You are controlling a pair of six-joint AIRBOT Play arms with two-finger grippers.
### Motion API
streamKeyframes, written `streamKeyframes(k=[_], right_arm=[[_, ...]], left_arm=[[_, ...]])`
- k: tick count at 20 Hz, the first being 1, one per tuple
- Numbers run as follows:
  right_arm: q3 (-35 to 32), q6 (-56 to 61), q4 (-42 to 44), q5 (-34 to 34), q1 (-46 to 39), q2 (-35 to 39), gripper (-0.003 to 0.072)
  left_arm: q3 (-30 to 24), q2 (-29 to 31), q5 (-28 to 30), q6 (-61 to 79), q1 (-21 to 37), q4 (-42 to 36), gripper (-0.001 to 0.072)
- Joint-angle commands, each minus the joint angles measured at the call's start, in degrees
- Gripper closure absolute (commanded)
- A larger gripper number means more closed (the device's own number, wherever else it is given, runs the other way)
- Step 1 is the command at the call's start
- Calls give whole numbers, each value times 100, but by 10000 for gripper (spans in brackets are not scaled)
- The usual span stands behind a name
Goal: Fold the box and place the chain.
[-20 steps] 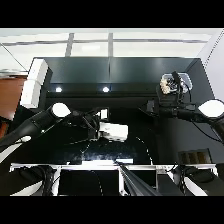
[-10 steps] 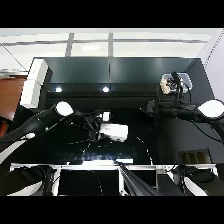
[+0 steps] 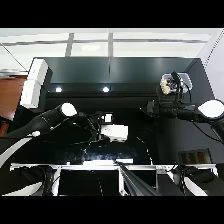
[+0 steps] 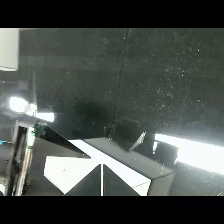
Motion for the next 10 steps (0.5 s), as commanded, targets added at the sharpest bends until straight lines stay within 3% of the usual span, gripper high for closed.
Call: streamKeyframes(k=[1,3,6,7,8,9,10], right_arm=[[0,0,-4,-9,0,-4,661],[0,0,-4,-37,0,-4,661],[0,-7,-4,-179,0,-4,661],[0,-15,-4,-251,-2,-4,661],[0,-46,-4,-308,-4,-2,661],[2,-87,-4,-352,-4,-2,661],[2,-96,-7,-391,-17,-2,661]], left_arm=[[0,-114,181,-70,-94,-44,-8],[2,-114,446,-341,-201,-42,-3],[2,-109,291,-586,-221,205,31],[4,-92,262,-916,-219,442,148],[11,-35,258,-1351,-208,809,325],[15,74,238,-1963,-157,1283,427],[15,199,162,-2544,-61,1703,429]])
